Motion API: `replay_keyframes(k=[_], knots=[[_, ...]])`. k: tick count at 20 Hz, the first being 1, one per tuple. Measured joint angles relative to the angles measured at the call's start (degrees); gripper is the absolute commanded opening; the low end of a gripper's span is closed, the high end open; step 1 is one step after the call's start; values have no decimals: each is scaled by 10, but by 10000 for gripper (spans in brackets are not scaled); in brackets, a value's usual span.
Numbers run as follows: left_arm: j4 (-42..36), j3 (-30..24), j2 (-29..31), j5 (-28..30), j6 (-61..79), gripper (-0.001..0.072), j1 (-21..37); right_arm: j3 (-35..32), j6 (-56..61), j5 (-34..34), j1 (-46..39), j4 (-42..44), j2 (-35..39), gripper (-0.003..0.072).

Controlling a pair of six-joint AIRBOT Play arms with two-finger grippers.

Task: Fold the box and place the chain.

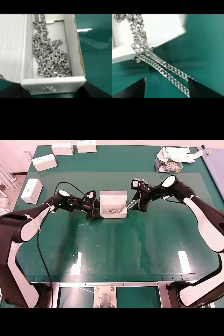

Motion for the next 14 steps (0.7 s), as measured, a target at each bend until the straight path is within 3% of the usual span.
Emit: replay_keyframes(k=[6, 7, 8, 9, 10, 14], knots=[[0, 0, 0, 0, 0, 468, 0, 0, -69, -33, 10, 30, -33, 557], [0, 0, 0, 0, 0, 468, 0, 0, -75, -35, 13, 34, -36, 468], [0, 0, 0, 0, 0, 468, 0, 0, -84, -36, 15, 38, -39, 239], [0, 0, 0, 0, 0, 468, 0, 0, -91, -37, 17, 38, -42, 63], [0, 0, 0, 0, 0, 467, 0, 0, -96, -43, 19, 39, -44, 6], [0, 0, 0, 0, 0, 468, 0, 10, -66, -64, 12, 27, -44, 9]])
